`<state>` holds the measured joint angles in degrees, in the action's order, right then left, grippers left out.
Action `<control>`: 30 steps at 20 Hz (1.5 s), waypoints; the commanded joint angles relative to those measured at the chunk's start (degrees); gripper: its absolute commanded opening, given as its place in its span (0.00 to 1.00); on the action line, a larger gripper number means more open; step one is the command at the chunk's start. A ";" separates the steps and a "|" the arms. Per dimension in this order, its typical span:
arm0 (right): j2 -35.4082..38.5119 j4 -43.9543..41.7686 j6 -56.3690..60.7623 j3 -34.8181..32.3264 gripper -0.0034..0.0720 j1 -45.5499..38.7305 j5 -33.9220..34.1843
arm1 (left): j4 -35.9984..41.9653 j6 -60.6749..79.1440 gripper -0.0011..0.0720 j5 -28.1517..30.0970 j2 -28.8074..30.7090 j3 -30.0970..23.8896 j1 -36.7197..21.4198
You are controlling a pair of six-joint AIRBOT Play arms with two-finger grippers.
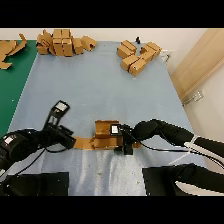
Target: Fold the box.
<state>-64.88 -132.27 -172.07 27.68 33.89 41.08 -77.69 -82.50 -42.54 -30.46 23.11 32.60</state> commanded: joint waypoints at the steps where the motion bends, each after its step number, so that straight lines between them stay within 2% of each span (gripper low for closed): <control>1: -0.04 -0.04 0.00 -0.02 0.79 0.07 -0.02 | -7.26 -33.90 0.03 -15.67 -0.92 -0.02 -7.19; 5: -0.04 -0.13 0.00 -0.02 0.80 0.07 0.02 | 5.44 -33.18 0.03 -10.32 -8.04 -0.02 -7.56; 9: -0.04 -0.15 0.00 -0.02 0.79 0.07 0.02 | 13.62 -27.17 0.03 -8.37 -15.28 -0.02 -7.56; 12: -0.04 -0.15 0.02 -0.04 0.79 0.07 0.02 | 17.99 -23.58 0.03 -5.09 -18.01 -0.02 -7.56; 19: -0.04 -0.17 0.00 -0.02 0.79 0.07 0.00 | 19.17 -20.90 0.03 1.16 -22.10 -0.02 -1.70; 22: -0.04 -0.17 0.00 -0.02 0.79 0.07 0.00 | 24.79 -15.50 0.03 4.28 -22.38 0.04 0.98; 24: -0.04 -0.17 0.02 -0.02 0.80 0.07 0.00 | 27.98 -12.13 0.03 4.63 -22.38 0.04 2.45; 30: -0.04 -0.17 0.00 -0.04 0.79 0.07 0.00 | 30.38 -11.32 0.03 5.07 -20.70 0.04 4.22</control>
<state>-64.88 -132.42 -172.07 27.68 33.89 41.08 -49.54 -95.07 -38.39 -52.05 23.11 36.16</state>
